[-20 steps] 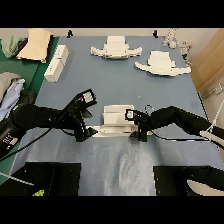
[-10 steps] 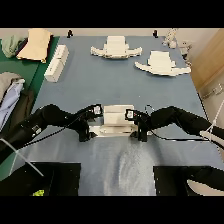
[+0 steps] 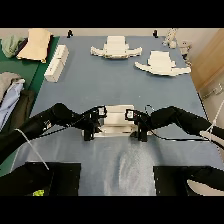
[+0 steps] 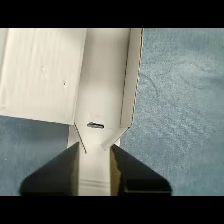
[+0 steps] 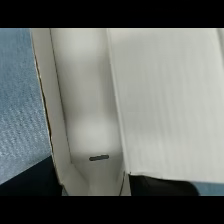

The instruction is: Fold the box.

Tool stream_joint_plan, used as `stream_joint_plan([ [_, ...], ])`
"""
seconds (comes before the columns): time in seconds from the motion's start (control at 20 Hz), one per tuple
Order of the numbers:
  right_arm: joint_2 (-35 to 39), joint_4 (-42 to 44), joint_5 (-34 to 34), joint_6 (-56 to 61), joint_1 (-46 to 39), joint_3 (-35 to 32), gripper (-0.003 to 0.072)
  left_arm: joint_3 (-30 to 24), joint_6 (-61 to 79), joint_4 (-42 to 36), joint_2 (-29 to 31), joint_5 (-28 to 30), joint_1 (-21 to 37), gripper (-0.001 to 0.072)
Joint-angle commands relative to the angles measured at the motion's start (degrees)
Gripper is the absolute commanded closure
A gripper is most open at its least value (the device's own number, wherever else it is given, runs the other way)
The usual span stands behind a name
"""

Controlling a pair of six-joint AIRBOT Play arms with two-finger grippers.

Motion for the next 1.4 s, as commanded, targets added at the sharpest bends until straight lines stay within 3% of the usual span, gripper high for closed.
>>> stream_joint_plan([
  [0.0, 0.07, -0.07, 0.0, 0.0, 0.02, 0.02, 0.0233, 0.09, 4.85, -4.13, -1.05, 0.31, -0.9, 0.0557],
  [0.05, 0.07, -0.07, 0.0, 0.0, 0.02, 0.02, 0.0233, 0.13, 6.1, -5.57, -1.42, 0.31, -1.46, 0.0557],
  [0.15, 0.07, -0.09, 0.0, 0.0, 0.02, 0.02, 0.0233, 0.33, 8.31, -7.96, -2.4, 0.31, -2.58, 0.0655],
  [0.55, 0.07, -0.09, -0.02, 0.0, 0.02, 0.02, 0.0233, 1.18, 8.55, -8.94, -5.53, 2.71, -3.43, 0.0651],
  [0.6, 0.07, -0.09, 0.0, 0.0, 0.02, 0.02, 0.0233, 1.18, 8.46, -8.7, -5.81, 2.67, -3.43, 0.0536],
  [0.65, 0.07, -0.09, 0.0, 0.0, 0.02, 0.02, 0.0233, 1.18, 8.31, -8.48, -5.88, 2.54, -3.43, 0.0214],
  [0.7, 0.07, -0.09, 0.0, 0.0, 0.02, 0.02, 0.0233, 1.18, 8.31, -8.5, -5.88, 2.51, -3.43, 0.0147],
  [1.0, 0.07, -0.09, 0.0, 0.0, 0.04, 0.02, 0.0233, 1.18, 4.68, -7.74, -5.38, 2.25, -3.37, 0.0152],
  [1.1, 0.07, -0.09, 0.0, 0.0, 0.02, 0.02, 0.0233, 1.2, -0.76, -3.28, -3.96, 2.1, -3.3, 0.0575],
  [1.15, 0.07, -0.09, 0.0, 0.0, 0.02, 0.02, 0.0233, 1.25, -4.2, 0.09, -2.75, 1.64, -3.3, 0.0664],
  [1.35, 0.07, -0.09, 0.0, 0.0, 0.02, 0.02, 0.0233, 2.49, -29.62, 17.18, 5.27, -2.14, -2.62, 0.0665],
])
